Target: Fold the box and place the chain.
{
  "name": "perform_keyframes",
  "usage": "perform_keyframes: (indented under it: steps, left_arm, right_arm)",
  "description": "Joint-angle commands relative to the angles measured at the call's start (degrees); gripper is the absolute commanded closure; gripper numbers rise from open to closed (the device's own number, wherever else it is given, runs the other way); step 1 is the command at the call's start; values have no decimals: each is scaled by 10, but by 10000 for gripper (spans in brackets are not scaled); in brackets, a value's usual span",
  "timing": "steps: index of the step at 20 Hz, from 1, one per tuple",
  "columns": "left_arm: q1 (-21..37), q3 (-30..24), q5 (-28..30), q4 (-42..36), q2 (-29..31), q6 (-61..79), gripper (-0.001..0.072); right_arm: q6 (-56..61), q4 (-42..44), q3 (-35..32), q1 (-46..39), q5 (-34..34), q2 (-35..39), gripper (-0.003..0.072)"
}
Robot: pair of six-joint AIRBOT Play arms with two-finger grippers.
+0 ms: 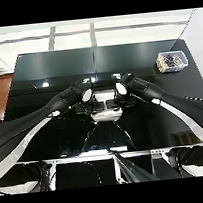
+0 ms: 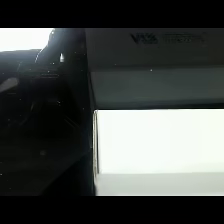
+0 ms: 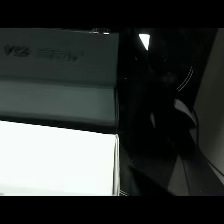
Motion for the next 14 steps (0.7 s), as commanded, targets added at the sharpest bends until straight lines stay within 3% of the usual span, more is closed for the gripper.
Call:
perform_keyframes:
  steps: [1,3,6,7,8,9,14]
  left_arm:
    - [0,0,-1,0,0,1,679]
    - [0,0,-1,0,0,1,679]
    - [0,0,-1,0,0,1,679]
    - [0,0,0,0,0,1,679]
    - [0,0,0,0,0,1,679]
    - [0,0,0,0,0,1,678]
    - [0,0,0,0,0,1,679]
  right_arm:
    - [15,-7,0,3,1,-2,445]
    - [17,-7,0,3,8,-2,675]
    - [17,-6,0,3,15,-2,676]
    - [17,-6,0,3,16,-2,673]
    - [17,-5,0,3,17,-2,609]
    - [20,-5,0,3,17,-2,440]
    - [21,-6,0,3,23,-2,434]
